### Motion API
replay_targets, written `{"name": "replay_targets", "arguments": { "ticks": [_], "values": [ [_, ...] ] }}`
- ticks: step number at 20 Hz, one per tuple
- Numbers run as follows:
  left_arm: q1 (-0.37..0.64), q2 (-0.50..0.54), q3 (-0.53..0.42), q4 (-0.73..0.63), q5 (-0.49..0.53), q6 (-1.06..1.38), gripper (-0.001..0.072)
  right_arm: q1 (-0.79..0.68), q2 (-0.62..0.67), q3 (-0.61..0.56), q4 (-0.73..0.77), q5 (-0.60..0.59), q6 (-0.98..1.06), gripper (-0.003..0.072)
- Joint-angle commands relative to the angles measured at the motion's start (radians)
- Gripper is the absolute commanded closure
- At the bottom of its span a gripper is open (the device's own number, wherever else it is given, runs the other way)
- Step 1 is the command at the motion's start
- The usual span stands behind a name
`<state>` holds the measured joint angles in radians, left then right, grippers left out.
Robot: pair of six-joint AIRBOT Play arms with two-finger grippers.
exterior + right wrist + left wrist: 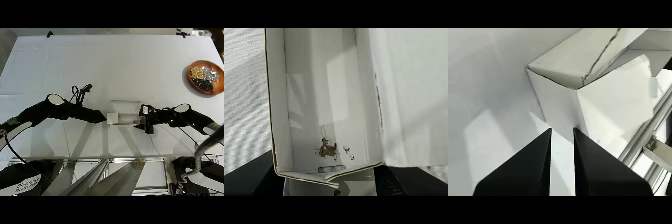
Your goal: Fold the box and place the chain.
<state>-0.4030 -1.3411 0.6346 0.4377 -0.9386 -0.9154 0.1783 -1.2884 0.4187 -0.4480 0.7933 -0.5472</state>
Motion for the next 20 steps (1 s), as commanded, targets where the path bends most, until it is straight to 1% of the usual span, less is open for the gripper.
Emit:
{"name": "replay_targets", "arguments": {
  "ticks": [1, 3, 9, 13, 14, 15, 16, 17, 18, 20],
  "values": [
    [-0.010, 0.007, 0.016, -0.004, -0.017, 0.006, 0.0541, 0.000, 0.000, 0.000, 0.000, 0.000, 0.000, 0.0226],
    [-0.026, 0.011, 0.028, -0.010, -0.016, 0.019, 0.0432, 0.000, 0.000, 0.000, 0.000, 0.000, 0.000, 0.0226],
    [-0.063, 0.010, 0.043, -0.023, 0.002, 0.018, 0.0426, 0.000, 0.000, 0.000, 0.000, 0.000, 0.000, 0.0226],
    [-0.086, 0.010, 0.049, -0.033, 0.042, 0.019, 0.0431, 0.000, 0.000, 0.000, 0.000, 0.000, 0.001, 0.0226],
    [-0.087, 0.010, 0.055, -0.034, 0.045, 0.017, 0.0395, 0.000, 0.000, 0.000, 0.000, 0.000, 0.000, 0.0226],
    [-0.087, 0.010, 0.063, -0.032, 0.041, 0.003, 0.0234, 0.000, 0.000, 0.000, 0.000, 0.000, 0.000, 0.0226],
    [-0.087, 0.010, 0.071, -0.023, 0.039, -0.019, 0.0195, 0.000, 0.000, 0.000, 0.000, 0.000, 0.001, 0.0226],
    [-0.087, 0.010, 0.081, -0.004, 0.041, -0.043, 0.0199, 0.000, 0.000, 0.000, 0.000, 0.000, 0.001, 0.0226],
    [-0.087, 0.010, 0.089, 0.013, 0.044, -0.066, 0.0220, 0.000, 0.000, 0.000, 0.000, 0.000, 0.000, 0.0226],
    [-0.087, 0.010, 0.106, 0.065, 0.047, -0.139, 0.0222, 0.000, 0.000, 0.000, 0.000, 0.000, 0.000, 0.0226]
  ]
}}
